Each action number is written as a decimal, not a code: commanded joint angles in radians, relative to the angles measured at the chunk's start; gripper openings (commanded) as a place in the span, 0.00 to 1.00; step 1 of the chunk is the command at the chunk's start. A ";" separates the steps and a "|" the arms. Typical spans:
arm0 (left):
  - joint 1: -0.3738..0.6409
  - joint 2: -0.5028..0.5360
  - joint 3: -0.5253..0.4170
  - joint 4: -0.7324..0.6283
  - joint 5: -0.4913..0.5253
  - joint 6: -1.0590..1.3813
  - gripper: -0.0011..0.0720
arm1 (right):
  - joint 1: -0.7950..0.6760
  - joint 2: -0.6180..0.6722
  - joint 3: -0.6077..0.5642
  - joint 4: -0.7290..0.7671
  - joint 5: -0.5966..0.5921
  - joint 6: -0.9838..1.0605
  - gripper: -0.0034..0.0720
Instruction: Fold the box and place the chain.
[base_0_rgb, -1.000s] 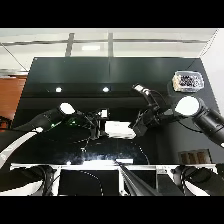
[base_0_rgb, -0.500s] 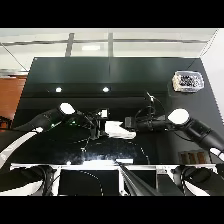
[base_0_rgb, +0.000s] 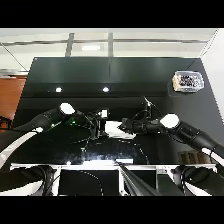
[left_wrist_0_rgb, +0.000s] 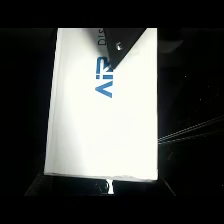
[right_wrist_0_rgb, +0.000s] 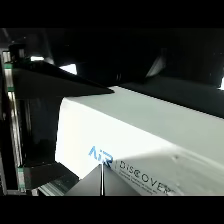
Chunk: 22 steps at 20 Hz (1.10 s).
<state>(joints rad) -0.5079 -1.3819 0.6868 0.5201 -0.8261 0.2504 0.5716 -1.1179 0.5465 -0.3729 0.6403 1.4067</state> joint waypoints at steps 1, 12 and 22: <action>0.000 -0.001 0.000 0.000 0.000 0.000 0.56 | 0.003 -0.013 -0.002 -0.032 -0.014 0.003 0.06; 0.000 -0.001 0.000 0.000 -0.001 0.000 0.57 | 0.003 -0.035 0.000 -0.042 -0.008 -0.029 0.06; 0.038 0.060 0.002 0.053 -0.015 -0.036 0.99 | -0.355 0.304 0.213 -0.256 0.425 -0.118 0.06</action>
<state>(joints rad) -0.4877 -1.3533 0.6880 0.5320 -0.8455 0.2451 0.3664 -0.9165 0.6918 -0.5259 0.9081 1.2934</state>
